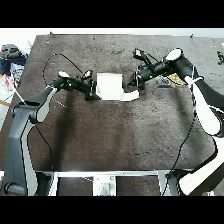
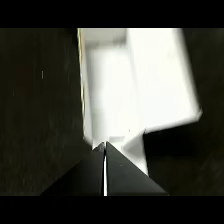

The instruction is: Fold the box and place the chain.

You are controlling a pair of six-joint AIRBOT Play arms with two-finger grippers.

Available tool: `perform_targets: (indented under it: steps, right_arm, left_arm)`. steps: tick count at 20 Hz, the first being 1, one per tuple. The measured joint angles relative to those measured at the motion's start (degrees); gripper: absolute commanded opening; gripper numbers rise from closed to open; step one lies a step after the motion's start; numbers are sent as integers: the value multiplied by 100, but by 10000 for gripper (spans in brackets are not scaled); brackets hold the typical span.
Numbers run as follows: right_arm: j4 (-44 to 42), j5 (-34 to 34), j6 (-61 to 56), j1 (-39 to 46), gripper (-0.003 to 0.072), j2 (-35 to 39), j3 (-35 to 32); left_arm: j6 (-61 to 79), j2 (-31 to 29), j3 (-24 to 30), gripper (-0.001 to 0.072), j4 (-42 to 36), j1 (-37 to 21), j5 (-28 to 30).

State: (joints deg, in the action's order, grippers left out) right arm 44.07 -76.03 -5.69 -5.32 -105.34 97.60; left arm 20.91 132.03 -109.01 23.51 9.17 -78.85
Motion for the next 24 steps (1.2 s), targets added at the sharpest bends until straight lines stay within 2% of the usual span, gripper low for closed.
perform_targets:
  steps: [1, 2, 3, 4, 5, 10, 17, 18, 19, 24]
  right_arm:
    - [116, 118, -50, 4, 511, 17, -103]
    - [227, 269, -50, 4, 712, 26, -219]
    - [299, 402, 0, 7, 647, 35, -330]
    - [345, 527, 114, 2, 515, 42, -431]
    - [382, 651, 208, -4, 469, 46, -529]
    - [485, 1099, 798, -160, 475, 46, -907]
    - [505, 1735, 1137, -487, 471, -146, -1023]
    - [483, 1799, 1161, -501, 363, -170, -1027]
    - [461, 1825, 1174, -518, 214, -190, -1029]
    - [223, 1928, 1213, -562, 223, -243, -1034]
  left_arm:
    - [0, 0, 0, 455, 0, 0, 0]
    - [-2, 0, 0, 455, 0, 0, 0]
    - [-2, 0, 0, 455, 0, 0, 0]
    - [-2, 0, 0, 455, 0, 2, 0]
    - [-2, 0, 0, 455, 0, 0, 0]
    - [-4, 0, 0, 455, 0, 2, 0]
    - [-4, 0, 0, 454, 0, 0, 2]
    - [-4, 0, 2, 454, 0, 0, 2]
    - [-4, 0, 0, 455, 0, 0, 0]
    - [-4, 0, 0, 455, 0, 0, 2]
